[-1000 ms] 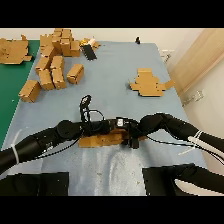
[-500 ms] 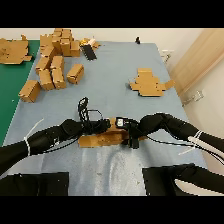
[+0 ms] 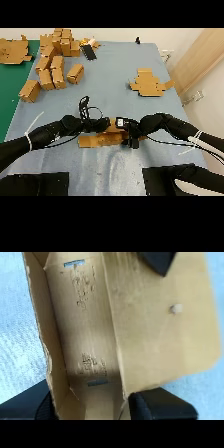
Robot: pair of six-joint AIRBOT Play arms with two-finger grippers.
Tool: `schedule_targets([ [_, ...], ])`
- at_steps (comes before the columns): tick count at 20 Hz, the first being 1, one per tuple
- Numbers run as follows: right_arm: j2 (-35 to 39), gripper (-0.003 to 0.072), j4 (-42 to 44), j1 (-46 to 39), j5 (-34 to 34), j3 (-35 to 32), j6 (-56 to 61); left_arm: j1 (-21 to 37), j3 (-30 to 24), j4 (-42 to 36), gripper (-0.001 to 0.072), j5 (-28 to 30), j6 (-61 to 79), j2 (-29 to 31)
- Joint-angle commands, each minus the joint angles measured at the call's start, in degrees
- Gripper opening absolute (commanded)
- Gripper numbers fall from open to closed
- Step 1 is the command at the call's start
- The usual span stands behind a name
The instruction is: Fold the box.
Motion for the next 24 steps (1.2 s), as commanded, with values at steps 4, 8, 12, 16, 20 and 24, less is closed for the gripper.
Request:
schedule_targets([
  [4,0.0,0.0499,0.0,0.0,0.0,0.0,0.0,3.9,3.3,0.0,0.0010,-0.3,10.7,3.4],
  [8,0.0,0.0499,0.0,0.0,0.0,0.0,0.0,7.8,3.3,2.3,0.0010,-5.1,19.6,10.6],
  [12,0.0,0.0499,0.0,0.0,0.1,0.0,0.0,11.8,2.0,23.8,0.0009,-16.6,19.5,17.9],
  [16,0.0,0.0499,0.0,0.0,0.0,0.0,0.0,11.4,-5.5,40.3,0.0007,-25.4,16.8,27.8],
  [20,0.0,0.0499,0.0,0.0,0.0,0.0,0.0,7.0,-12.0,44.3,0.0039,-30.4,28.5,34.4],
  [24,0.0,0.0499,0.1,0.0,0.0,0.0,0.0,1.0,-12.2,43.6,0.0682,-24.0,34.0,32.2],
])
